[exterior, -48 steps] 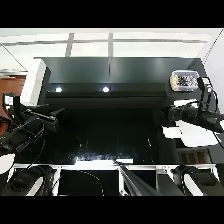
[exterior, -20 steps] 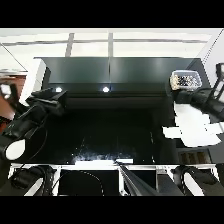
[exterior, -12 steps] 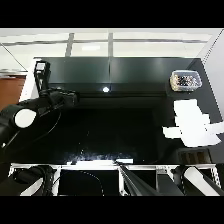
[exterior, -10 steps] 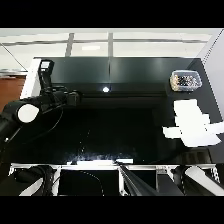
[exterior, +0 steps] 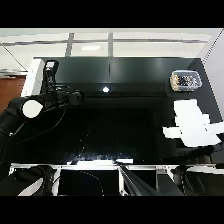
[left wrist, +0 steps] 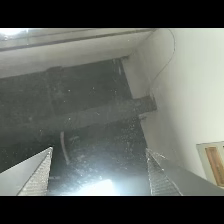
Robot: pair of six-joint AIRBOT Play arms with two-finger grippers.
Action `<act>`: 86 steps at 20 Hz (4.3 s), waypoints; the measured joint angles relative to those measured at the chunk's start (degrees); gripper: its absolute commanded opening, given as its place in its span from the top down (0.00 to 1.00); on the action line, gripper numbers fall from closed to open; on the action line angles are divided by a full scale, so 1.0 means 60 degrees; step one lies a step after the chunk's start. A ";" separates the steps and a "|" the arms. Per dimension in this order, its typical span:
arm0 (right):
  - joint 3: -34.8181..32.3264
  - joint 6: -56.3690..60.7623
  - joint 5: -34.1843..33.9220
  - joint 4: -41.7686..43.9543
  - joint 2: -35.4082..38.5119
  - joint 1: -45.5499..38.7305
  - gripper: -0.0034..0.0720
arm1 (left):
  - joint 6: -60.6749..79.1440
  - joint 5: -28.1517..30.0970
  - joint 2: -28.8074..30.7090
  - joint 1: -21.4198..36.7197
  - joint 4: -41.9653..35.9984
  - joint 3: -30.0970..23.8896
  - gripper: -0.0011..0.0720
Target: Fold the box and place the chain.
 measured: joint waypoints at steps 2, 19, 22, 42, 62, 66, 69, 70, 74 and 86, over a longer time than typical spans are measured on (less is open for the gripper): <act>0.0197 -0.0335 0.0623 0.0211 -0.0488 0.0000 0.02 | -0.0004 -0.0011 -0.0015 0.0000 -0.0004 0.0004 0.02; 0.0270 -0.0681 0.1854 -0.1162 -0.1282 0.1162 0.56 | -0.0004 -0.0011 -0.0033 0.0000 0.0062 0.0004 0.02; 0.0189 -0.1005 0.1909 -0.1224 -0.1268 0.1198 0.87 | -0.0007 -0.0018 -0.0051 0.0000 0.0069 0.0004 0.02; -0.3738 -0.2000 0.0794 0.1978 0.2743 0.3748 0.89 | -0.0007 0.0015 -0.0062 0.0000 0.0102 0.0004 0.02; -0.7730 -0.1592 -0.4357 0.3129 0.7912 1.2560 0.89 | 0.5064 -0.2969 -0.3555 0.0958 -0.7909 -0.0521 0.02; -0.7781 -0.1577 -0.4452 0.3166 0.7938 1.2801 0.89 | 0.6801 -0.3632 -0.4554 0.0634 -0.9668 -0.0583 0.02; -0.7788 -0.1570 -0.4488 0.3177 0.7945 1.2856 0.89 | 0.8240 -0.4299 -0.5213 0.0455 -1.0910 -0.0586 0.02; -0.7792 -0.1566 -0.4503 0.3180 0.7945 1.2866 0.89 | 0.8750 -0.4645 -0.5424 0.0433 -1.1256 -0.0586 0.02; -0.7796 -0.1566 -0.4503 0.3191 0.7945 1.2888 0.89 | 1.0561 -0.6069 -0.6175 0.0386 -1.1792 -0.0586 0.13; -0.7796 -0.1563 -0.4503 0.3209 0.7945 1.2888 0.89 | 1.2040 -0.6699 -0.6612 0.0386 -1.1016 -0.0288 0.52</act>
